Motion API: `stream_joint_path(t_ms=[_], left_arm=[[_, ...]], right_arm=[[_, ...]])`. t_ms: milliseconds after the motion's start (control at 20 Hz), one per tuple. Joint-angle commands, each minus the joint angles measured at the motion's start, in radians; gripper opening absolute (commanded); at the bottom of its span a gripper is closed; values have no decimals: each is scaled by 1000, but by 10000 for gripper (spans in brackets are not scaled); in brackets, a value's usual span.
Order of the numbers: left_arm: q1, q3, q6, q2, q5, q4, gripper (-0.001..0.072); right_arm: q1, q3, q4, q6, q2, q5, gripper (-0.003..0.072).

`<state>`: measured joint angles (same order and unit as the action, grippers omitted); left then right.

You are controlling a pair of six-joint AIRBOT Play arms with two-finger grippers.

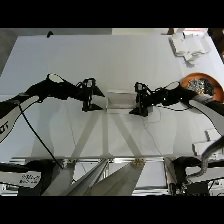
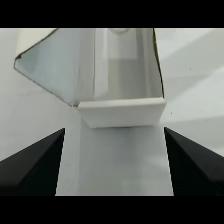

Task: Fold the box and place the chain.

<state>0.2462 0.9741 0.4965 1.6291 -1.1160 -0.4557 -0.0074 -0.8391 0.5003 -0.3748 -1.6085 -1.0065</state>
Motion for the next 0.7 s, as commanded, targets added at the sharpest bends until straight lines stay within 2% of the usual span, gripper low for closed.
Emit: stream_joint_path(t_ms=[0, 450, 650], left_arm=[[3, 0, 61, 16, -16, 45, 705], [49, 0, 60, 59, -6, 60, 704], [74, 0, 29, 79, 71, 82, 703]], right_arm=[[0, -1, 0, 0, 0, 0, 494], [0, -1, 0, 0, 0, 0, 494], [0, -1, 0, 0, 0, 0, 494]])
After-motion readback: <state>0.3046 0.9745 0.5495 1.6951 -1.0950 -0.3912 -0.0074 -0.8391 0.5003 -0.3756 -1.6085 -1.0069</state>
